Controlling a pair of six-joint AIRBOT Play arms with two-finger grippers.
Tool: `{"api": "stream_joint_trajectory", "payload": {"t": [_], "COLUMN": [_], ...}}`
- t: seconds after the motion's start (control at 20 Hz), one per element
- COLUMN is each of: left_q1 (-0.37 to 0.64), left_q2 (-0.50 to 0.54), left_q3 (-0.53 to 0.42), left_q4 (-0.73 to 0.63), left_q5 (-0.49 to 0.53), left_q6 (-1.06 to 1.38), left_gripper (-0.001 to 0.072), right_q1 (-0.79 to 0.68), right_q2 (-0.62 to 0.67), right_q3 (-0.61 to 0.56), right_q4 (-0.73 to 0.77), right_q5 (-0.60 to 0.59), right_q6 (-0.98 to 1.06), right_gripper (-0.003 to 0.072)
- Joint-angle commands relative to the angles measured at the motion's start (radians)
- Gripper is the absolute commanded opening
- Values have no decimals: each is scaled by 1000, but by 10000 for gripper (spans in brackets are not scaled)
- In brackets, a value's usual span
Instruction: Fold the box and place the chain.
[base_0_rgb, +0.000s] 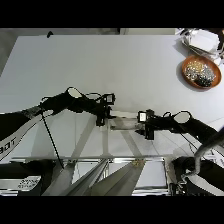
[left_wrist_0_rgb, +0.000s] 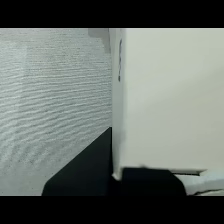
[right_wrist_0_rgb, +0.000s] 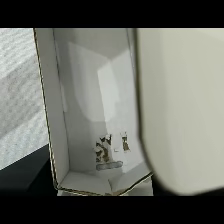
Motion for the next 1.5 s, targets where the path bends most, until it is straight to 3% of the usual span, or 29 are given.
{"api": "stream_joint_trajectory", "payload": {"t": [0.0,0.2,0.25,0.3,0.35,0.4,0.8,1.05,1.1,1.15,1.2,1.35,1.45], "left_q1": [-1,-1,-1,0,2,5,109,158,158,157,151,83,-11], "left_q2": [0,1,2,4,7,13,146,288,323,353,377,394,384], "left_q3": [0,0,0,0,0,0,0,0,0,0,0,-2,-5], "left_q4": [-3,-15,-14,-16,-18,-18,116,289,309,315,311,311,307], "left_q5": [-1,-2,-2,-1,6,5,-67,-128,-143,-167,-208,-359,-320], "left_q6": [0,0,0,0,-5,-19,-102,-280,-373,-450,-492,-528,-590], "left_gripper": [9,22,152,395,565,637,637,607,437,190,6,1,1], "right_q1": [0,0,0,0,0,0,0,0,0,0,0,0,0], "right_q2": [0,0,0,0,0,0,0,0,0,0,0,0,0], "right_q3": [0,0,0,0,0,0,0,0,0,0,0,0,0], "right_q4": [0,1,0,0,0,0,0,0,0,0,0,0,0], "right_q5": [0,0,0,0,0,0,0,0,0,0,0,0,0], "right_q6": [0,0,0,0,0,0,0,0,0,0,0,0,0], "right_gripper": [411,411,411,411,411,411,411,411,411,411,411,411,411]}}
